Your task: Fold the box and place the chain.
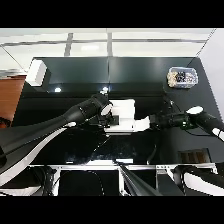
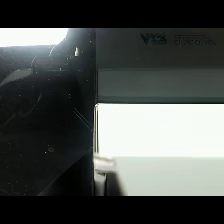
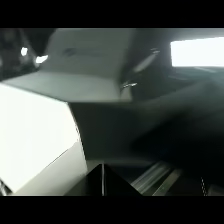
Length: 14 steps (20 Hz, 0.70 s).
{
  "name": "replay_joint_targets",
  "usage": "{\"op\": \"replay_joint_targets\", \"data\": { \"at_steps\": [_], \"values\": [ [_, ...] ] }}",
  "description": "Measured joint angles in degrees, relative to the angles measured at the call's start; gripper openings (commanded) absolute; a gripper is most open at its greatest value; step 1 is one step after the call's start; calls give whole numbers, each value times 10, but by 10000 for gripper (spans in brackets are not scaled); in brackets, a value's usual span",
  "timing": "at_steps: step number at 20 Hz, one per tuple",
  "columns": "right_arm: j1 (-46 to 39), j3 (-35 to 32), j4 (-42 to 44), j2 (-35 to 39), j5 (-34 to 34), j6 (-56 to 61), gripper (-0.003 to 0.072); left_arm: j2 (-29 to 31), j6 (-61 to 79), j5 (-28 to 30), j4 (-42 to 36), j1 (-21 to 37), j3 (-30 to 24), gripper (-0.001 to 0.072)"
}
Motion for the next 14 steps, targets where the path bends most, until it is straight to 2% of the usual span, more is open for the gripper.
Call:
{"op": "replay_joint_targets", "data": {
  "at_steps": [1,2,3,4,7,8,9,14],
  "values": [
    [5,12,1,-2,13,-10,18,0,0,0,0,0,0,28],
    [9,24,1,-4,27,-17,181,0,0,0,0,0,0,27],
    [12,36,-4,-5,43,-24,545,0,0,0,0,0,0,27],
    [14,47,-6,-6,60,-27,646,0,0,0,0,0,0,28],
    [19,71,-11,-7,102,-35,643,0,0,0,0,0,0,27],
    [22,76,-11,-8,109,-35,572,0,0,0,1,0,0,27],
    [26,79,-10,-8,114,-35,536,0,0,0,1,0,0,28],
    [64,100,-9,-8,112,-29,535,0,0,0,1,0,0,27]
  ]
}}
